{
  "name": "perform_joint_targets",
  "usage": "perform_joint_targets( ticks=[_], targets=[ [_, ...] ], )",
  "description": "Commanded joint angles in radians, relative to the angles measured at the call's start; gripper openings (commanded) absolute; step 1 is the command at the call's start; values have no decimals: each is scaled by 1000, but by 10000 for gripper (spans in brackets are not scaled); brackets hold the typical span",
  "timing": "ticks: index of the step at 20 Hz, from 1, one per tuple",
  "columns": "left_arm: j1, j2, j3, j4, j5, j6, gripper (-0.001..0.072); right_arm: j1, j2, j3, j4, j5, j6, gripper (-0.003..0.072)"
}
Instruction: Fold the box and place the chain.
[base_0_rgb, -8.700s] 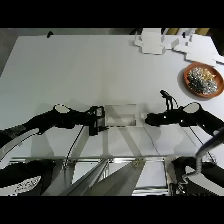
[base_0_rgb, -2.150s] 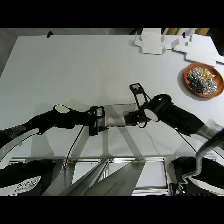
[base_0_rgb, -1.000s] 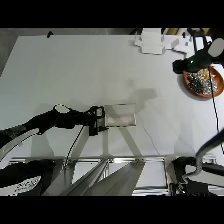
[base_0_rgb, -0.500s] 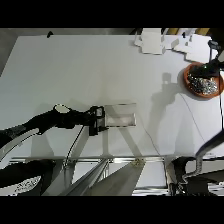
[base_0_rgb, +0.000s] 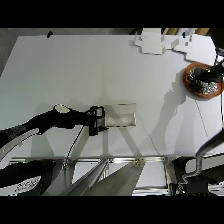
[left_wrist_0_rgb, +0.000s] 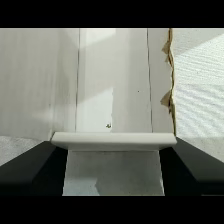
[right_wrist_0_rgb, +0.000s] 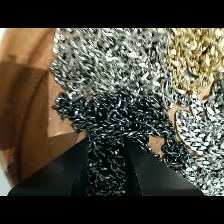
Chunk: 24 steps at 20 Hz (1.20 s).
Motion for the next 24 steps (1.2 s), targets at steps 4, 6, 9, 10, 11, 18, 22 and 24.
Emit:
perform_joint_targets(
  ticks=[4, 6, 9, 10, 11, 18, 22, 24],
  targets=[
    [0, 0, 1, 0, 0, 0, 272, -8, -29, 0, 43, -4, 0, 218],
    [0, 0, 1, 0, 0, 0, 272, -8, -36, 0, 64, -8, -4, 218],
    [0, 0, 1, 0, 0, 0, 272, -8, -43, 0, 66, -19, -4, 218],
    [0, 0, 1, 0, 0, 0, 272, -8, -44, 0, 66, -24, -4, 217],
    [0, 0, 1, 0, 0, 0, 272, -8, -46, 0, 66, -24, -4, 216],
    [0, 0, 1, 0, 0, 0, 272, -8, -47, 0, 73, -1, -4, 32],
    [0, 0, 1, 0, 0, 0, 272, -8, -23, 0, 74, 28, -28, 13],
    [0, 0, 1, 0, 0, 0, 272, -8, 14, 0, 74, 53, -35, 13]
  ],
)
